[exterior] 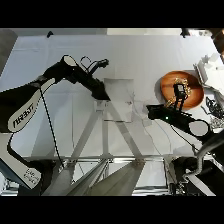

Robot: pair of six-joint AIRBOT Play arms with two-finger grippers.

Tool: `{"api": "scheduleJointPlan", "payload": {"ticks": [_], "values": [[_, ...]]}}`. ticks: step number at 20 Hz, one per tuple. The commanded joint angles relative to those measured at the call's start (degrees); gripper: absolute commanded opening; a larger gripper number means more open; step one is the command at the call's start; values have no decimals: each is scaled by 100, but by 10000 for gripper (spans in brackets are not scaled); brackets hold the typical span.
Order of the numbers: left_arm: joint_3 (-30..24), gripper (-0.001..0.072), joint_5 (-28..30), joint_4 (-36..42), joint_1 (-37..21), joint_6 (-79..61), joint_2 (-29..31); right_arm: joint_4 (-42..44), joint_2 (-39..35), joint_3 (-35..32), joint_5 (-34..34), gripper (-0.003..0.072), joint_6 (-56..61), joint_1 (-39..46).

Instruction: Fold the box and place the chain.

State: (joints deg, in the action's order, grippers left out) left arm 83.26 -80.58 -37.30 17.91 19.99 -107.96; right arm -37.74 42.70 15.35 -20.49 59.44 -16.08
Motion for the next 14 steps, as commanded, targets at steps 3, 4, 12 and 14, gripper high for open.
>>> {"api": "scheduleJointPlan", "payload": {"ticks": [3,4,12,14], "values": [[7,484,-214,-79,15,-509,-4,0,-4,-2,-2,17,2,-4],[7,484,-225,0,15,-643,-4,0,-4,-2,-2,17,2,-4],[7,484,168,278,9,-1139,-4,0,-4,-2,-2,17,2,-4],[4,496,374,275,-17,-1390,26,0,-4,-2,0,17,2,-4]]}}
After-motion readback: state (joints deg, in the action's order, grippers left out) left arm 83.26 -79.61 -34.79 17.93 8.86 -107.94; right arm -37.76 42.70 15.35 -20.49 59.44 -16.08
